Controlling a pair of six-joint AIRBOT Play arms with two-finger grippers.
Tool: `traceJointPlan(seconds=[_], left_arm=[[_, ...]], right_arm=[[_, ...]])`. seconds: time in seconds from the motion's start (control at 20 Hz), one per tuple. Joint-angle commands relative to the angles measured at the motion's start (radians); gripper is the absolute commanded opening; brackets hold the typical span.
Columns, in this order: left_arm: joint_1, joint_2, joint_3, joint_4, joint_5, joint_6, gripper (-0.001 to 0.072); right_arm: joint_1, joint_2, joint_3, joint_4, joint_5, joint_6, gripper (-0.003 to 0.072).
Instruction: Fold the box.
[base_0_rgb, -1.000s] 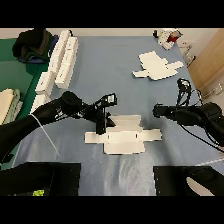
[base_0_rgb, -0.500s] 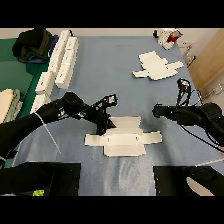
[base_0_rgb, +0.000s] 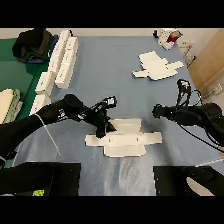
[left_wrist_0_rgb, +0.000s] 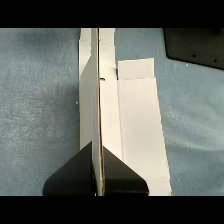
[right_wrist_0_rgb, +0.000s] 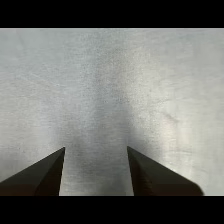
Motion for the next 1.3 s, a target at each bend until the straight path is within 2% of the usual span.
traceJointPlan(seconds=[0.0, 0.05, 0.15, 0.25, 0.4, 0.55, 0.7, 0.8, 0.95, 1.0, 1.05, 1.1, 1.25], left_arm=[[0.0, 0.0, -0.004, 0.008, 0.008, 0.001, 0.0012], [0.0, -0.001, -0.004, 0.008, 0.008, 0.0, 0.0012], [0.0, 0.0, -0.004, 0.007, 0.008, 0.001, 0.0012], [0.0, 0.0, -0.003, 0.007, 0.008, 0.001, 0.0013], [0.0, -0.001, -0.003, 0.007, 0.007, 0.001, 0.0012], [0.0, -0.001, -0.003, 0.007, 0.007, 0.001, 0.0013], [-0.001, -0.001, -0.003, 0.007, 0.007, 0.001, 0.0013], [0.0, -0.001, -0.003, 0.007, 0.008, 0.001, 0.0012], [-0.001, -0.001, -0.003, 0.007, 0.007, 0.001, 0.0012], [-0.001, -0.001, -0.003, 0.007, 0.007, 0.001, 0.0013], [-0.001, -0.001, -0.003, 0.007, 0.007, 0.001, 0.0013], [-0.001, -0.001, -0.003, 0.007, 0.007, 0.001, 0.0013], [-0.001, -0.001, -0.003, 0.007, 0.005, 0.001, 0.0013]], right_arm=[[0.0, 0.002, 0.001, 0.024, -0.033, 0.0, 0.0584], [0.0, 0.003, 0.001, 0.048, -0.052, 0.0, 0.0542], [0.0, 0.006, 0.007, 0.093, -0.114, -0.009, 0.0329], [0.0, 0.014, 0.022, 0.127, -0.182, -0.065, 0.0177], [0.001, 0.026, 0.044, 0.154, -0.259, -0.15, 0.0004], [0.023, 0.056, 0.044, 0.267, -0.338, -0.306, 0.0003], [0.145, 0.138, 0.038, 0.273, -0.444, -0.32, 0.0002], [0.287, 0.219, 0.014, 0.277, -0.47, -0.361, 0.0002], [0.568, 0.293, -0.05, 0.259, -0.451, -0.529, 0.0006], [0.65, 0.288, -0.075, 0.236, -0.418, -0.587, 0.0194], [0.713, 0.27, -0.099, 0.198, -0.368, -0.638, 0.0549], [0.764, 0.242, -0.118, 0.151, -0.317, -0.674, 0.072], [0.842, 0.116, -0.126, 0.019, -0.237, -0.686, 0.0718]])
